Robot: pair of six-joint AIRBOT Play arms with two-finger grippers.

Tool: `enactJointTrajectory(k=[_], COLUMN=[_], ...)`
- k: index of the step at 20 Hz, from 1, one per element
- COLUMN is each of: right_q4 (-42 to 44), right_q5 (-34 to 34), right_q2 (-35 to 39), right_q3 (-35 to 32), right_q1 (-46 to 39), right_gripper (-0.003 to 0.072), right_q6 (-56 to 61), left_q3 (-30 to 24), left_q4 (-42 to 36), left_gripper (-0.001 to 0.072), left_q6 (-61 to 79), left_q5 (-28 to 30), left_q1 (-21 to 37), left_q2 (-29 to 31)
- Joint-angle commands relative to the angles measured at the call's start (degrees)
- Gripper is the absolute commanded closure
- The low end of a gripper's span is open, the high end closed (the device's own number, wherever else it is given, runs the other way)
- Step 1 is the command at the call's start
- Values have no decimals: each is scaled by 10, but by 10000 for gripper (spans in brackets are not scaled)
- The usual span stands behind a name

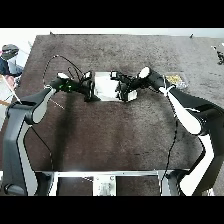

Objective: Fold the box and place the chain.

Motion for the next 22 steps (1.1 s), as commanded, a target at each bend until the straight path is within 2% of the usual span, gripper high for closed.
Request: enactJointTrajectory(k=[1,4,7,9,10,12,14,17,19,22], right_q4=[0,-5,-73,-141,-170,-204,-208,-205,-168,-71], right_q5=[-3,-2,2,28,36,45,57,91,97,97], right_q2=[0,0,17,41,54,79,107,132,131,131], right_q3=[0,0,1,1,1,1,1,1,-12,-47], right_q1=[-1,-2,-2,-2,-3,-7,-18,-61,-109,-174], right_gripper=[97,98,113,604,677,676,677,676,676,676], right_q6=[0,2,93,158,198,276,338,492,573,617], left_q3=[0,0,0,0,0,0,0,0,0,0], left_q4=[0,0,0,0,0,0,0,0,0,0], left_gripper=[255,255,255,255,255,255,255,254,255,254], left_q6=[0,0,0,0,0,0,0,0,0,0], left_q5=[0,0,0,0,0,0,0,0,0,0], left_q1=[0,0,0,0,0,0,0,0,0,0], left_q2=[0,0,0,0,0,0,0,0,0,0])
